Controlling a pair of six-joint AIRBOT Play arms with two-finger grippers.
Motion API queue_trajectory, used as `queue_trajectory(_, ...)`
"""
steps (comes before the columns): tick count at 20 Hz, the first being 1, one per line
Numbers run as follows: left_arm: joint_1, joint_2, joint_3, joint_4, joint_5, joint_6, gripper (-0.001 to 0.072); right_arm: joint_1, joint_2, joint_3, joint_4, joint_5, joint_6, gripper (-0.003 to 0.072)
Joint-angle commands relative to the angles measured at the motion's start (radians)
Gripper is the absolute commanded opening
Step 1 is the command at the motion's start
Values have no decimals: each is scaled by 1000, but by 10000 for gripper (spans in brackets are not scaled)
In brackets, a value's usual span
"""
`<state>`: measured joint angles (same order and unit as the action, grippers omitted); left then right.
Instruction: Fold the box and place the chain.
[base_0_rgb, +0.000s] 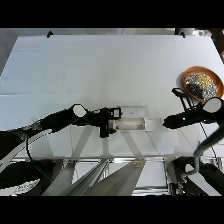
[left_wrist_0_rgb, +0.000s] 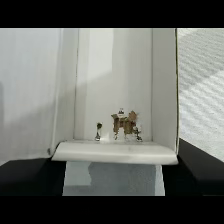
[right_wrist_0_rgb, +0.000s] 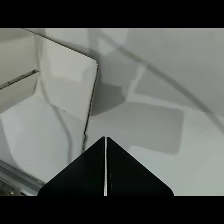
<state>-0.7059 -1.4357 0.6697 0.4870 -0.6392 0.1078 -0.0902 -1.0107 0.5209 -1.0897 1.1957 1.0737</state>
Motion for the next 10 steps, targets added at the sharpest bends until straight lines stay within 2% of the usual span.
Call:
queue_trajectory(1, 0, -1, 0, 0, -2, 0, 133, -5, -133, -1, 102, 21, -64, 3)
queue_trajectory(5, 0, -1, 0, 0, -2, 0, 133, -5, -138, -4, 103, 7, -80, 2)
queue_trajectory(10, 0, -1, 0, 0, -2, 0, 133, -4, -138, -43, 130, -82, -82, 3)
